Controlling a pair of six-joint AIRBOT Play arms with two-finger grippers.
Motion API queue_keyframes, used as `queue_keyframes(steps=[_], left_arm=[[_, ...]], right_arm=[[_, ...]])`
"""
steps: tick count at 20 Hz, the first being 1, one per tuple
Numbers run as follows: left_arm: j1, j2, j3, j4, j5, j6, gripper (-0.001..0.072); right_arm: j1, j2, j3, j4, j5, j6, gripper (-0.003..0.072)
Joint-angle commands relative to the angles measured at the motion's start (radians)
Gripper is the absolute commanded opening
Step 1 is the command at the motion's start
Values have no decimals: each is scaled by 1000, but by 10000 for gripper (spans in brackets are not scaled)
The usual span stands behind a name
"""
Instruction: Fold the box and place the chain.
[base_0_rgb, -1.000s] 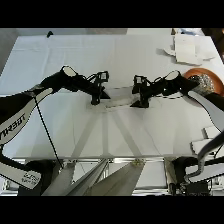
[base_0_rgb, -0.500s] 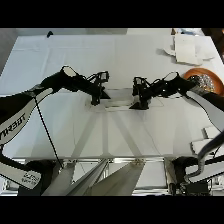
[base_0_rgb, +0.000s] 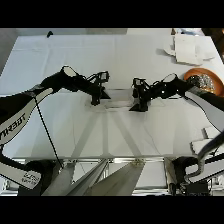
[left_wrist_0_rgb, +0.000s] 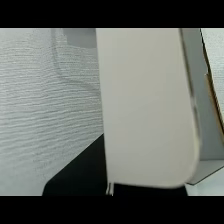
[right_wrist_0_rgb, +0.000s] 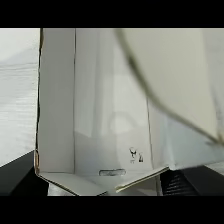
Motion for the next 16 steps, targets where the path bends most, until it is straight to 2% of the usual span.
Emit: queue_keyframes(steps=[1, 16], left_arm=[[0, 0, 0, 0, 1, 0, 15], [0, 0, 0, 0, 1, 0, 15]], right_arm=[[0, -6, -4, 58, -8, -2, 692], [0, -5, -4, 6, -4, 29, 692]])
